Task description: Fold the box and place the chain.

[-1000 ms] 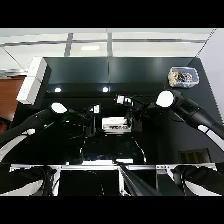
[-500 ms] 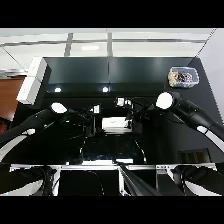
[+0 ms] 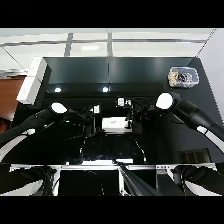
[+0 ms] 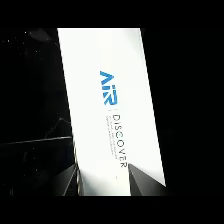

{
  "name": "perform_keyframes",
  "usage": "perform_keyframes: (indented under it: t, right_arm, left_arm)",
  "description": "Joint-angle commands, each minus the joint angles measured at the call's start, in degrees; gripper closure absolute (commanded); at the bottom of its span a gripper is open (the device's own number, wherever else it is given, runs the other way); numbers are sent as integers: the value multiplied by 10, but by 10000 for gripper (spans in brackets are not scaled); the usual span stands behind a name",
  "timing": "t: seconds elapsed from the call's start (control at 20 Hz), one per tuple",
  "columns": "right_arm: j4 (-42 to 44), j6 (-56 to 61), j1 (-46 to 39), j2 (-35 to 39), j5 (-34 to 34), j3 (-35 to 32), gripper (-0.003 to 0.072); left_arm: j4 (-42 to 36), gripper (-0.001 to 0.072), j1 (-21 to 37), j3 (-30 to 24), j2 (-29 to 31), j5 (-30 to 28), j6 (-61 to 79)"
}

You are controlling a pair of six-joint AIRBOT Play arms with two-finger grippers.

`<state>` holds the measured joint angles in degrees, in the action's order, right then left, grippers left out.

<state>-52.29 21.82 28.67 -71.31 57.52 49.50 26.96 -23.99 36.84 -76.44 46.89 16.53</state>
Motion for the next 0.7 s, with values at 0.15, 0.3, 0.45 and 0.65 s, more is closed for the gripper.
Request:
perform_keyframes:
  t: [0.15,0.3,0.45,0.65]
  right_arm:
    - [-2,41,0,9,5,-4,309]
    - [9,176,-18,41,34,13,310]
    - [21,356,-45,51,92,8,663]
    - [177,369,-45,48,50,-48,672]
  left_arm:
    - [0,316,0,0,0,0,0]
    - [0,316,0,0,0,0,0]
    - [0,317,0,0,0,0,0]
    - [0,316,0,0,0,0,-1]
